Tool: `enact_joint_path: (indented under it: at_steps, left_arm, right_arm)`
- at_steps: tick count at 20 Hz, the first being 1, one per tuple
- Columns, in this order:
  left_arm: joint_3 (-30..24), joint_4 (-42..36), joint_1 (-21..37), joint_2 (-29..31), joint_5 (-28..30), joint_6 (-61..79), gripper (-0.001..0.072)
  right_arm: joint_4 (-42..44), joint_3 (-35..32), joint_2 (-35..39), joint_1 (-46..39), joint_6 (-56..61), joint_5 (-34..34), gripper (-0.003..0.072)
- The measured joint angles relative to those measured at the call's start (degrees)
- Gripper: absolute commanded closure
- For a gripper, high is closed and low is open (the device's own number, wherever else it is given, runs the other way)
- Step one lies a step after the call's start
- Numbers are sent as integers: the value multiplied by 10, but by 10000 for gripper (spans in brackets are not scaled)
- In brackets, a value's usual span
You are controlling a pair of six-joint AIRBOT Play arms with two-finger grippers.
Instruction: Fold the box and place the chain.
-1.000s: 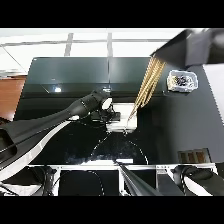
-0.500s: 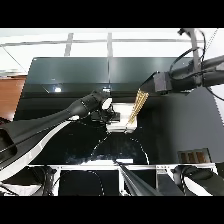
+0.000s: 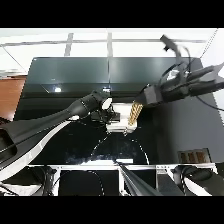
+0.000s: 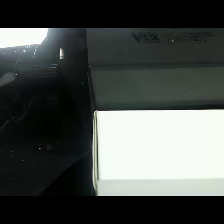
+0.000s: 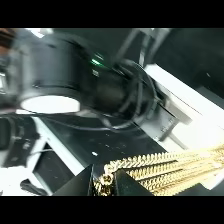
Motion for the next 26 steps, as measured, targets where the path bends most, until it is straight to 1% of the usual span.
enact_joint_path:
  at_steps: [4,8,12,13,14,15,16,19,22,24,26]
  left_arm:
    - [0,0,0,0,0,0,680]
    - [0,0,0,0,0,0,680]
    - [0,0,0,0,0,0,680]
    - [0,0,0,0,0,0,680]
    - [0,0,0,0,0,0,680]
    - [0,0,0,0,0,0,680]
    - [0,0,0,0,0,0,680]
    - [0,0,0,0,1,0,680]
    - [0,0,0,0,1,0,680]
    - [0,0,0,0,1,0,680]
    - [0,0,0,0,1,0,680]
  right_arm:
    - [-47,-79,-1,30,0,-73,671]
    - [-75,-149,-1,39,9,-138,670]
    - [-79,-181,-3,41,18,-182,669]
    - [-76,-185,-5,42,22,-193,625]
    - [-73,-188,-8,42,24,-202,391]
    - [-65,-190,-10,43,25,-212,348]
    - [-63,-191,-12,41,26,-216,349]
    - [-64,-184,-14,6,33,-202,350]
    - [-64,-183,-7,-52,38,-125,351]
    - [-60,-202,-1,-67,40,-76,350]
    - [-39,-236,2,-67,44,-69,350]
